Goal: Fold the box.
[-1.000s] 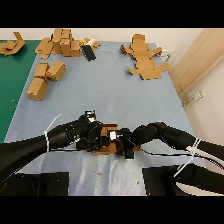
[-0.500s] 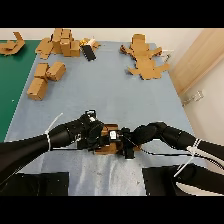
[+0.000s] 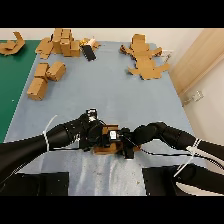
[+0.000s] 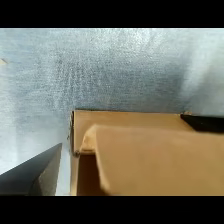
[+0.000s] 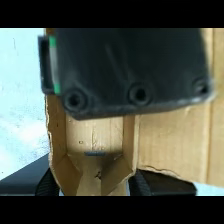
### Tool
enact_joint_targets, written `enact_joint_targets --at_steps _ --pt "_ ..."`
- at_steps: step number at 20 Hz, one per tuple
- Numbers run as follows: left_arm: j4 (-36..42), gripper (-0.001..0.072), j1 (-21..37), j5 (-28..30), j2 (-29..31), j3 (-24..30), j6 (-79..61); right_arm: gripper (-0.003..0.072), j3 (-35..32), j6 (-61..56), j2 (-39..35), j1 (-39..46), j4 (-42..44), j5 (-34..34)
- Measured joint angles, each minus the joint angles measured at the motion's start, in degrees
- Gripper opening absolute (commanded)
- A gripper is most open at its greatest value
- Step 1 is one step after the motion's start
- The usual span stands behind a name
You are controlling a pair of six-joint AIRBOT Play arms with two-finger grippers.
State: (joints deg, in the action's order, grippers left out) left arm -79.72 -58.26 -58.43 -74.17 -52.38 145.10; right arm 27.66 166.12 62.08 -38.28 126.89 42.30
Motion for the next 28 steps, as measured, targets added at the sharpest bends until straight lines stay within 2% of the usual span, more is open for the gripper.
enact_joint_targets --at_steps 7,14,15,16,17,20,23,26,28 --pt "-2.0 0.0587 0.9 -3.1 5.9 0.0 0.1 0.0522 0.0 0.0 0.0 0.0 0.0 0.0" --pt "-4.8 0.0570 5.0 -6.9 9.6 0.0 0.7 0.0522 0.0 0.0 0.0 0.0 0.0 0.0" --pt "-5.1 0.0354 5.7 -7.0 9.7 0.0 0.7 0.0521 0.0 0.0 0.0 0.0 0.0 0.0" --pt "-5.6 0.0076 6.4 -7.1 9.9 0.0 0.6 0.0522 0.0 0.0 0.0 0.0 0.0 0.0" --pt "-6.0 0.0010 7.2 -7.1 10.1 -0.2 -0.2 0.0521 0.0 0.0 0.0 0.0 0.0 0.0" --pt "-7.2 0.0010 9.1 -7.9 11.9 -0.5 -4.9 0.0521 0.0 0.0 0.0 0.0 0.0 0.0" --pt "-10.1 0.0009 10.3 -10.6 17.9 1.2 -9.4 0.0521 0.0 0.0 0.0 0.0 0.0 0.0" --pt "-9.3 0.0009 12.6 -10.4 29.6 8.8 -16.5 0.0521 0.0 0.0 0.0 0.0 0.0 0.0" --pt "-3.7 0.0009 16.2 -7.7 38.0 15.5 -26.8 0.0521 0.0 0.0 0.0 0.0 0.0 0.0"
